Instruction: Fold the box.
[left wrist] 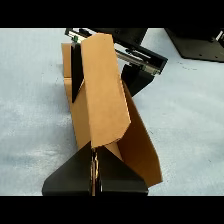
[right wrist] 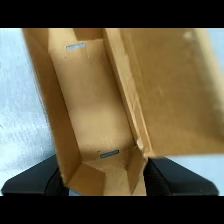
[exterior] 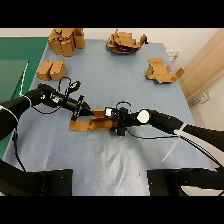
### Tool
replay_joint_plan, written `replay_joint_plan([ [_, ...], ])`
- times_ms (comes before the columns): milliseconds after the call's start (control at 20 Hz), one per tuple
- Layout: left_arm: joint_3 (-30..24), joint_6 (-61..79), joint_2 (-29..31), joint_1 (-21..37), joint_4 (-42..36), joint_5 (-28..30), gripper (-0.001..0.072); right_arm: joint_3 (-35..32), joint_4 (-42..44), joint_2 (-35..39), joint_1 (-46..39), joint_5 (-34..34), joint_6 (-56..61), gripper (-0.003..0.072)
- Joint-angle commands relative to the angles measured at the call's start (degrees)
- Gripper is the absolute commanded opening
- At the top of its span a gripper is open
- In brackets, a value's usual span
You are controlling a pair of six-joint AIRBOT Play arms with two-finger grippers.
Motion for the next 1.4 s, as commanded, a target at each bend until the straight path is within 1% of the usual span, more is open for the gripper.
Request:
replay_joint_plan([
  [0, 0.0, -0.1, 0.0, 0.0, -0.2, 0.6, 0.0016, 0.3, 3.6, -1.9, -0.5, 2.8, -3.7, 0.0616],
  [150, 0.0, -0.1, 0.0, 0.0, -0.2, 0.7, 0.0016, 0.5, 3.8, -2.1, -0.5, 1.3, -3.7, 0.0615],
  [300, 0.0, -0.1, 0.0, 0.0, -0.2, 1.4, 0.0017, 2.1, 4.2, -2.1, -0.5, 1.4, -3.7, 0.0615],
  [400, 0.0, -0.1, 0.0, 0.0, -0.2, 2.0, 0.0017, 3.1, 4.4, -2.1, -0.5, 3.1, -3.7, 0.0615],
  [450, 0.1, -0.2, 0.0, 0.0, -0.5, 2.5, 0.0017, 3.3, 4.5, -2.1, -0.5, 4.2, -3.7, 0.0588],
  [550, 0.1, -0.7, 0.0, 0.0, -0.9, 3.3, 0.0017, 3.3, 4.4, -2.1, -0.5, 5.7, -3.7, 0.0588],
  [800, 0.2, -0.8, 0.0, 0.0, -0.9, 3.6, 0.0017, 3.3, 4.4, -2.1, -0.6, 6.3, -3.7, 0.0588],
  [1000, 0.2, -1.2, 0.0, 0.0, -0.9, 4.1, 0.0017, 3.3, 5.3, -2.1, -2.2, 10.2, -3.7, 0.0588],
  [1250, 0.2, -2.7, 0.0, 0.0, -0.9, 4.5, 0.0017, 3.3, 6.0, -2.1, -3.3, 10.4, -4.8, 0.0587],
  [1350, 0.2, -2.7, 0.0, 0.0, -0.9, 4.5, 0.0017, 3.3, 6.0, -2.1, -3.3, 10.4, -4.8, 0.0521],
])
